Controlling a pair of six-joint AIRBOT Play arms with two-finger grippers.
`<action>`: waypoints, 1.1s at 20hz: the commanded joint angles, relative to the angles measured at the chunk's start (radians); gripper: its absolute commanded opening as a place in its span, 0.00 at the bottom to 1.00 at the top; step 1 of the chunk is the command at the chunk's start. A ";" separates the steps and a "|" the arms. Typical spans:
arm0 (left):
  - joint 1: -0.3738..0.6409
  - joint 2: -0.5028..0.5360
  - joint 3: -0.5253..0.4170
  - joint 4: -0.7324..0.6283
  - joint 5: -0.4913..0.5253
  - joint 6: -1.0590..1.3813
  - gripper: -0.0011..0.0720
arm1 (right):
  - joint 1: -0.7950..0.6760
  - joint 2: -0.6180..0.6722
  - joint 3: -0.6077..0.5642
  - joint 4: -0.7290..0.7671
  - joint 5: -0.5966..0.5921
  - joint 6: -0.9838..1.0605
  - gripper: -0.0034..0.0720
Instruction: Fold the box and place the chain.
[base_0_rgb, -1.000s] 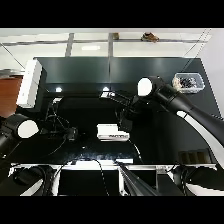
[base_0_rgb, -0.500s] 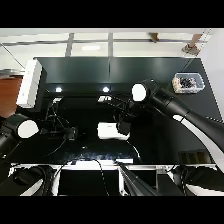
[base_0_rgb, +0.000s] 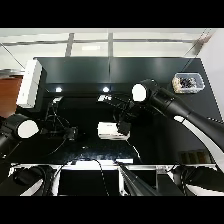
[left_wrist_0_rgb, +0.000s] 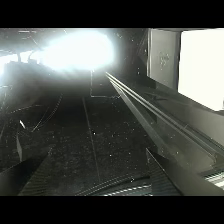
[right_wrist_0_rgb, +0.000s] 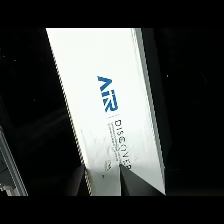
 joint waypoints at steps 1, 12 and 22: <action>0.001 0.001 0.000 0.000 0.000 0.000 0.98 | 0.000 0.005 0.001 -0.001 -0.005 0.004 0.35; 0.001 0.001 0.000 0.000 0.000 0.000 0.97 | 0.003 0.005 0.000 -0.023 -0.026 0.004 0.44; 0.001 0.001 0.000 0.000 0.001 0.000 0.97 | 0.003 0.000 0.000 -0.023 -0.061 0.006 0.63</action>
